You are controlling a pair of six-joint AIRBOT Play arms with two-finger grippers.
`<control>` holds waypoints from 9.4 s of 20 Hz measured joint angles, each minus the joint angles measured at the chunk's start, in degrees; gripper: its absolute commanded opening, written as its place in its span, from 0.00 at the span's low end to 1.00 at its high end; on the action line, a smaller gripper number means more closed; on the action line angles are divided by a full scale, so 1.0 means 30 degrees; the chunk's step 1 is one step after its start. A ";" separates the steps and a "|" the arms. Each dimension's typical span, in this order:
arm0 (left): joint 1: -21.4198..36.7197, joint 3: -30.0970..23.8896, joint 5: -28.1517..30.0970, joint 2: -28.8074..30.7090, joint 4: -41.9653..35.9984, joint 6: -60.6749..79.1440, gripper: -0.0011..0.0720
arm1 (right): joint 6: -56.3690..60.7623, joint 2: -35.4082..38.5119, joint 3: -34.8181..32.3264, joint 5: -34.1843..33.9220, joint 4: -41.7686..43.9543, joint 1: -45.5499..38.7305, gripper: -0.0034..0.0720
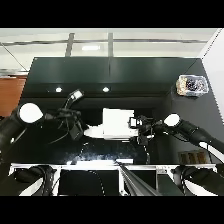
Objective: Fold the box and place the chain.
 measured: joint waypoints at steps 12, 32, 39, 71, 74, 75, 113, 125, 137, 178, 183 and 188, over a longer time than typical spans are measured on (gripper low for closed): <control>-0.2535 -0.1749 0.4204 -0.1297 0.0204 0.9945 0.95 | -0.0015 0.0000 0.0000 0.0015 -0.0015 0.0000 0.17; -0.4393 0.0036 0.5931 -0.4969 -0.2914 1.1657 0.31 | -0.0022 0.0007 0.0000 0.0015 -0.0022 0.0000 0.17; -0.4947 0.0036 0.6215 -0.6003 -0.5450 1.1657 0.31 | -0.0066 0.0007 0.0000 0.0015 -0.0036 0.0000 0.17; 0.1894 -0.1734 0.2594 0.2127 0.5260 -1.2429 0.05 | -0.0007 0.0000 0.0000 0.0007 -0.0007 0.0000 0.17; 0.3519 -0.3089 0.1902 0.0750 0.2820 -1.5008 0.05 | -0.0007 0.0007 0.0000 0.0007 -0.0015 0.0000 0.17; 0.3840 -0.3461 0.1800 0.0146 0.1647 -1.4987 0.05 | -0.0007 0.0000 0.0000 0.0007 -0.0015 0.0000 0.17; -0.1384 0.3016 -0.0954 -0.6747 -0.3993 -0.8495 0.86 | -0.0022 0.0000 0.0000 0.0007 -0.0007 0.0000 0.17; -0.2149 0.3453 -0.0517 -0.6747 -0.2994 -1.0724 0.62 | -0.0022 0.0000 0.0000 0.0015 -0.0015 0.0000 0.17; -0.4175 0.3468 0.1559 -0.6747 -0.0138 -1.4127 0.62 | -0.0015 0.0007 0.0000 0.0015 -0.0007 0.0000 0.17; -0.9216 0.8495 -0.2033 -1.0870 1.1030 -2.9070 0.56 | -0.0022 0.0007 0.0000 0.0007 0.0000 0.0000 0.17; -0.9741 0.8677 -0.1654 -1.1351 1.1183 -3.0286 0.55 | -0.0022 0.0000 0.0000 0.0007 -0.0029 0.0000 0.17; -0.9974 0.8925 -0.1515 -1.1577 1.1278 -3.0782 0.11 | -0.0022 0.0007 0.0000 0.0000 -0.0015 0.0000 0.17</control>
